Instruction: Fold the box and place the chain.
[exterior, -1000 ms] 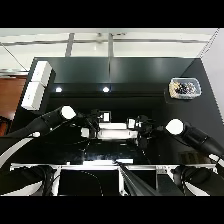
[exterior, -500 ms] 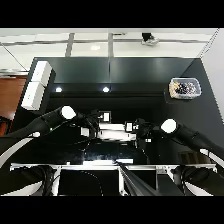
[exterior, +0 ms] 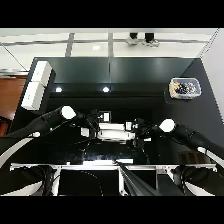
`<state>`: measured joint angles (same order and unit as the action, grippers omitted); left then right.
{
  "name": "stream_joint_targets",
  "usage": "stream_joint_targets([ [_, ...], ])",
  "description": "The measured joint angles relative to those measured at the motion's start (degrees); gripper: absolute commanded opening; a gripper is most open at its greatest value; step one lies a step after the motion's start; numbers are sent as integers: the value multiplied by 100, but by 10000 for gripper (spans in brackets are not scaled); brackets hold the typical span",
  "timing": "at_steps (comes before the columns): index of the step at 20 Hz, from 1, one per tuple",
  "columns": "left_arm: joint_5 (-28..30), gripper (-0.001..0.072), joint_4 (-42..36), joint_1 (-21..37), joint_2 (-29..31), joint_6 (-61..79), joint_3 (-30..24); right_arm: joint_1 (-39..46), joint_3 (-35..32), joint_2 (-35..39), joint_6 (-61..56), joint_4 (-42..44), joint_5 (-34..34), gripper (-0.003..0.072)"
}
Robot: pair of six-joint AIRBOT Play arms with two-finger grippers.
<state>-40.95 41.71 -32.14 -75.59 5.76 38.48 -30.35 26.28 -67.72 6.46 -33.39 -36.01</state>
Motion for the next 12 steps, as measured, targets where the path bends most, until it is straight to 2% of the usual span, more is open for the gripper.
stream_joint_targets([
  [1,-4,27,0,0,2,0,0,0,2,0,-11,4,13,463],
  [2,-4,27,-2,0,2,0,0,0,2,-7,-13,4,15,418],
  [4,-9,31,0,0,2,-2,0,0,0,-7,-13,2,17,415],
  [5,-11,73,0,0,7,-13,0,0,0,-7,-15,2,20,414],
  [7,-68,324,164,2,50,-118,-9,0,0,-7,-13,0,22,414],
  [8,-133,373,199,13,116,-225,-2,0,0,-7,-13,-4,22,414],
  [12,-448,373,999,44,592,-968,4,0,0,-7,-7,-44,4,415],
])
